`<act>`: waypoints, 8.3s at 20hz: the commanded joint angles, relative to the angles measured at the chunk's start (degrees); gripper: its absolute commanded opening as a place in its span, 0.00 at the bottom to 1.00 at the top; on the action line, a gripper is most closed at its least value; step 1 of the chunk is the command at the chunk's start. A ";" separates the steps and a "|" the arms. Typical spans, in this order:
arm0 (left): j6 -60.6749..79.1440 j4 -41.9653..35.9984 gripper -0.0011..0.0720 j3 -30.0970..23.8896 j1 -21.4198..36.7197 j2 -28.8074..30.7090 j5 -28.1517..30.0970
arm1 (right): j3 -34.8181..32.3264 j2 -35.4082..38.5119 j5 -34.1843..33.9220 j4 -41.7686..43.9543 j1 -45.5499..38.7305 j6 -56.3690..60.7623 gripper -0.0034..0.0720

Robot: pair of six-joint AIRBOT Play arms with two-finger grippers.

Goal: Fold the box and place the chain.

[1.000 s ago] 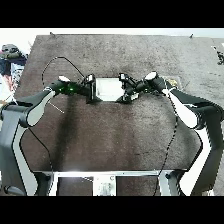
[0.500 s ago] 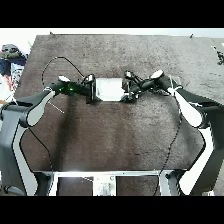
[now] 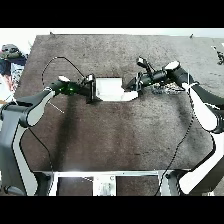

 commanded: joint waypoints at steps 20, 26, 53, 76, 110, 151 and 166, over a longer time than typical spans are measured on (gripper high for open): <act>0.07 0.00 0.24 0.02 0.04 0.00 0.00 | -0.09 -5.62 -20.46 -0.28 5.86 -5.88 0.06; 0.07 0.00 0.24 0.02 0.04 0.00 0.00 | -0.02 -1.29 -20.85 -0.13 5.29 -5.60 0.06; 0.07 0.00 0.24 0.02 0.04 0.00 -0.02 | -1.90 -0.15 -17.81 -20.44 8.28 1.49 0.49; 0.04 0.00 0.24 0.02 0.04 0.00 -0.02 | -1.90 -1.81 -18.51 -16.96 11.56 -1.81 0.66; 0.07 0.00 0.24 0.02 0.04 0.00 0.00 | -11.34 4.35 -12.52 -16.68 -3.98 58.47 0.06; 0.07 -0.02 0.24 0.02 0.04 0.00 0.00 | 11.04 -4.07 -9.86 -43.91 17.16 88.02 0.66; 0.07 0.00 0.24 0.02 0.04 0.00 0.00 | 15.69 -7.58 -6.51 -59.93 22.32 105.22 0.50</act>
